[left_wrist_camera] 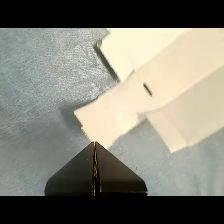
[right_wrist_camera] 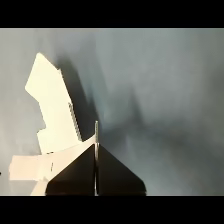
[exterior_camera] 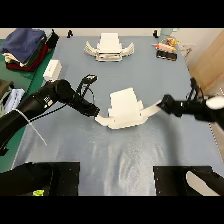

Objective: Fold the box.

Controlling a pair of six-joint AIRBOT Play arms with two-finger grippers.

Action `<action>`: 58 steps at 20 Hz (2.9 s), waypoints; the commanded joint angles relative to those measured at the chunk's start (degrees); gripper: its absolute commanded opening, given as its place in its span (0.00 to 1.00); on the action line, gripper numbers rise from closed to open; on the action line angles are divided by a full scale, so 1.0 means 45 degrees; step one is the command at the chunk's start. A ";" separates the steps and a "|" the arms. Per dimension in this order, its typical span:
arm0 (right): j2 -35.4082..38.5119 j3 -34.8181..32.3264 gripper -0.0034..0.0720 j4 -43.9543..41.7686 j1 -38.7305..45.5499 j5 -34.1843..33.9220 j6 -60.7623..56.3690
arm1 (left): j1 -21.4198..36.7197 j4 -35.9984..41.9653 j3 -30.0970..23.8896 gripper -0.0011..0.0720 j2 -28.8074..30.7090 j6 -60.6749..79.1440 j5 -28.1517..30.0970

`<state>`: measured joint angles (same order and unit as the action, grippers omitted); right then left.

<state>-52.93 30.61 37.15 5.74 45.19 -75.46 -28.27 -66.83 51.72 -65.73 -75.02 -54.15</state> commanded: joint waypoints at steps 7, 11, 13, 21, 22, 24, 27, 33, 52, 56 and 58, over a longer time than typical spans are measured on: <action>0.3827 -0.3206 0.39 0.1583 -0.1219 0.0117 -0.3045 | 0.0005 0.0000 -0.0005 0.03 0.0000 0.0005 0.0010; 0.2803 -0.2545 0.45 0.2929 -0.0855 0.1545 -0.3041 | 0.0005 0.0000 -0.0005 0.03 0.0000 0.0005 0.0039; 0.1744 -0.1603 0.45 0.3672 -0.0427 0.2467 -0.2963 | 0.0005 0.0000 -0.0005 0.03 0.0000 0.0005 0.0039; -0.3128 0.2501 0.45 0.3667 -0.0267 0.5561 -0.0792 | 0.0005 0.0058 -0.0005 0.03 0.0000 -0.0005 0.0000; -0.3628 0.2710 0.44 0.3497 -0.0267 0.6023 -0.0617 | 0.0005 0.0058 -0.0005 0.03 0.0000 -0.0005 -0.0019; -0.4294 0.2807 0.44 0.3468 -0.0267 0.6664 -0.0534 | 0.0005 0.0068 -0.0005 0.04 0.0000 -0.0010 -0.0155; -0.4847 0.2807 0.43 0.3449 -0.0272 0.6839 -0.0262 | 0.0005 0.0335 0.0000 0.04 0.0000 -0.0015 -0.0393; -0.4964 0.2730 0.05 0.2084 -0.0593 0.6771 0.2108 | 0.0019 0.1515 0.0000 0.04 0.0000 -0.0029 -0.0481; 0.0690 -0.2453 0.05 0.0646 -0.4065 0.0636 0.4439 | 0.2098 0.3997 0.0097 0.67 -0.1739 0.2157 -0.1685; 0.0690 -0.2453 0.05 0.0646 -0.4065 0.0656 0.4439 | 0.2103 0.4648 0.0107 0.67 -0.3079 0.3230 -0.1617; 0.0690 -0.2453 0.05 0.0646 -0.4065 0.0665 0.4439 | 0.2171 0.5571 0.0107 0.50 -0.3468 0.4430 -0.1588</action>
<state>-49.98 19.64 40.07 -12.49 48.34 -55.48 -18.81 -46.78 52.14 -78.22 -61.80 -61.39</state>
